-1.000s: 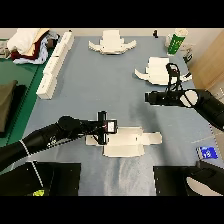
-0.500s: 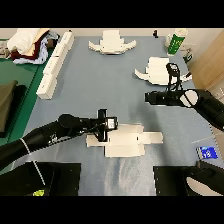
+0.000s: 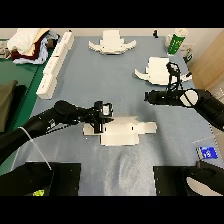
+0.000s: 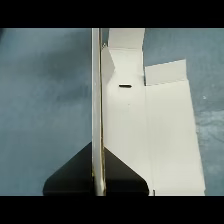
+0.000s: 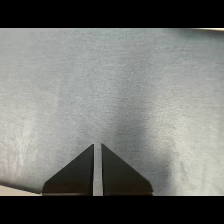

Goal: Fold the box.

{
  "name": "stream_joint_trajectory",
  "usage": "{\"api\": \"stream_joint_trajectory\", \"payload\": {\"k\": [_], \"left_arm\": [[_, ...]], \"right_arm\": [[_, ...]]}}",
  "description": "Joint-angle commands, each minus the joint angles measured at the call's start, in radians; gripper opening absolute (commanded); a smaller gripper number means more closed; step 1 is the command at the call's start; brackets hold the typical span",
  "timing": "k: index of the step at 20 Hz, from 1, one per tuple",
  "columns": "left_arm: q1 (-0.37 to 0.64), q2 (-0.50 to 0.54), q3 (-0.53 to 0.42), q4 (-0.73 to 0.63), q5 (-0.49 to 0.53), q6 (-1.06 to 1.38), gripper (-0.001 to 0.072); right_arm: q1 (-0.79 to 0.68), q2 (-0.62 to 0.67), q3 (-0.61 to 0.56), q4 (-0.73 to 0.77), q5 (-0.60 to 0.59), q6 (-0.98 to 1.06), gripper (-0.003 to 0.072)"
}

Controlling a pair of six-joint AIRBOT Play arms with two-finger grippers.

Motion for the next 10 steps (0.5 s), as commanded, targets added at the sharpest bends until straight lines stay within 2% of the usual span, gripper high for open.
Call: {"api": "stream_joint_trajectory", "payload": {"k": [1,5,10], "left_arm": [[0.015,-0.053,0.011,0.074,-0.121,-0.090,0.0013],[0.013,-0.073,0.010,0.052,-0.058,-0.089,0.0014],[0.015,-0.073,0.017,0.046,-0.072,-0.105,0.0014]], "right_arm": [[0.000,0.000,0.001,0.005,-0.014,0.000,0.0068],[0.000,0.000,0.001,0.005,-0.021,0.000,0.0068],[0.000,0.000,0.001,0.005,-0.024,0.000,0.0068]]}}
